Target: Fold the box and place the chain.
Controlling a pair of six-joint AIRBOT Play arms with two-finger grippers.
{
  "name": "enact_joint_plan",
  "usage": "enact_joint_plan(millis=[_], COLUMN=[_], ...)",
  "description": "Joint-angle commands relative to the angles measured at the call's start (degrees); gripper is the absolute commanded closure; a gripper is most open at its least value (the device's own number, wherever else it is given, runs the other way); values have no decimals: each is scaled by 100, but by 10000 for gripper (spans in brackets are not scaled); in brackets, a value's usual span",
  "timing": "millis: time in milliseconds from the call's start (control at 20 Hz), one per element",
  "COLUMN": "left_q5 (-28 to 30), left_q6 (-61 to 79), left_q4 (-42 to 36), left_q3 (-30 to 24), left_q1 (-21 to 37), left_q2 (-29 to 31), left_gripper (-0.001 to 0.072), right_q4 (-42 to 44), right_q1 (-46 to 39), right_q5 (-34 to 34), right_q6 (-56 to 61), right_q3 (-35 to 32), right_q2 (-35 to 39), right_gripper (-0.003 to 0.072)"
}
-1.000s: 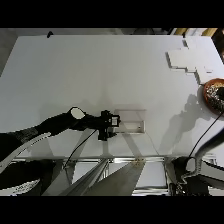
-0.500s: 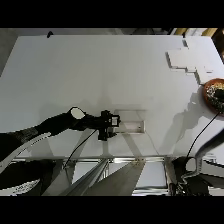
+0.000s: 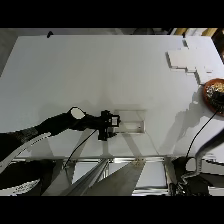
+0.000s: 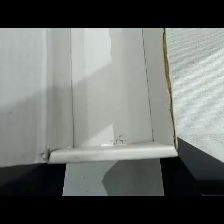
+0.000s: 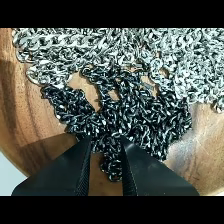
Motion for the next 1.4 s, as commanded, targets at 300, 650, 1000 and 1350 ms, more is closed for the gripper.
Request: enact_joint_plan(millis=[300, 650, 1000, 1350], left_q5=[0, 0, 0, 0], left_q6=[2, 2, 2, 2], left_q4=[2, 2, 2, 2], left_q3=[0, 0, 0, 0], left_q1=[4, 4, 4, 4], left_q2=[4, 4, 4, 4], left_gripper=[321, 321, 321, 321], right_q4=[-144, -146, -140, -83], right_q1=[-2, -2, -2, -2], right_q5=[146, 164, 295, 402], right_q6=[-4, -4, -4, -9], right_q3=[4, 7, 4, 4], right_q2=[-92, -140, -111, 557], right_gripper=[631, 502, 669, 669])
